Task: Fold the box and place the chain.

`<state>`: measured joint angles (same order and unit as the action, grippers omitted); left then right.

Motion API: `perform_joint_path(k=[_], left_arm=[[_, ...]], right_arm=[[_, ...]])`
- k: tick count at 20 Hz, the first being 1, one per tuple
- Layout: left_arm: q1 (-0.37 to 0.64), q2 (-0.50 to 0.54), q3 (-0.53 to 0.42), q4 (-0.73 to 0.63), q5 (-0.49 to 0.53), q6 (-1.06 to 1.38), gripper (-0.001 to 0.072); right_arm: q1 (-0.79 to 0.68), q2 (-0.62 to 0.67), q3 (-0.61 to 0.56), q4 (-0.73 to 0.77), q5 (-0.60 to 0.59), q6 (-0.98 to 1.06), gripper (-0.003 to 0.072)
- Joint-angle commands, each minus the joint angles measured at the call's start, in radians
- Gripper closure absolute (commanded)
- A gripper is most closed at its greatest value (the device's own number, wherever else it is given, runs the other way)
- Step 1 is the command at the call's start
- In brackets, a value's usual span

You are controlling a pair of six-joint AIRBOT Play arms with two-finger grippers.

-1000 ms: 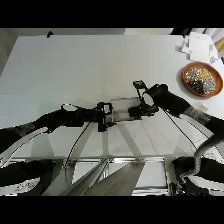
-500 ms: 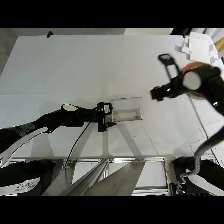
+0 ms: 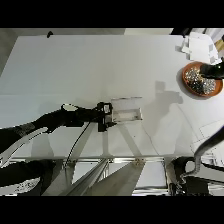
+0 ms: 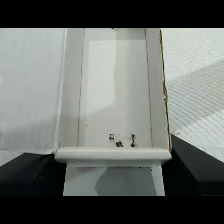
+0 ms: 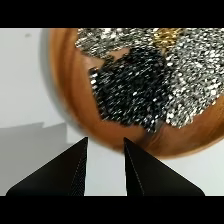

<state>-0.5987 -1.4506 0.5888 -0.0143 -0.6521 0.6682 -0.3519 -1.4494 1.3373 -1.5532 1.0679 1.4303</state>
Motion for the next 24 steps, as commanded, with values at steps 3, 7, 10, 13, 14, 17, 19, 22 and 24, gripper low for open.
perform_joint_path(k=[3,7,10,13,14,17,19,22,24], left_arm=[[0.000,0.000,0.000,0.000,0.000,0.000,0.0500],[0.000,0.000,0.000,0.000,0.000,0.000,0.0500],[0.000,0.000,0.000,0.000,-0.001,0.000,0.0500],[0.000,0.000,0.000,0.000,-0.002,0.000,0.0500],[0.000,0.000,0.000,0.000,-0.002,0.000,0.0500],[0.000,0.000,0.000,0.000,-0.002,0.000,0.0500],[0.000,0.000,0.000,0.000,-0.002,0.000,0.0500],[0.000,0.000,0.000,0.000,-0.002,0.000,0.0500],[0.000,0.000,0.000,0.000,-0.002,0.000,0.0500]], right_arm=[[-0.060,-0.224,0.068,0.020,0.005,0.031,0.0411],[-0.061,-0.290,0.067,0.009,0.014,0.059,0.0411],[-0.061,-0.299,0.067,0.020,-0.006,0.058,0.0451],[-0.061,-0.299,0.067,0.020,-0.005,0.058,0.0488],[-0.061,-0.299,0.067,0.020,-0.005,0.058,0.0560],[-0.061,-0.296,0.067,0.020,0.003,0.056,0.0668],[-0.061,-0.272,0.068,0.020,0.022,0.029,0.0668],[-0.060,-0.168,0.068,0.020,0.026,-0.005,0.0669],[-0.060,-0.070,0.067,0.027,0.035,-0.050,0.0669]])
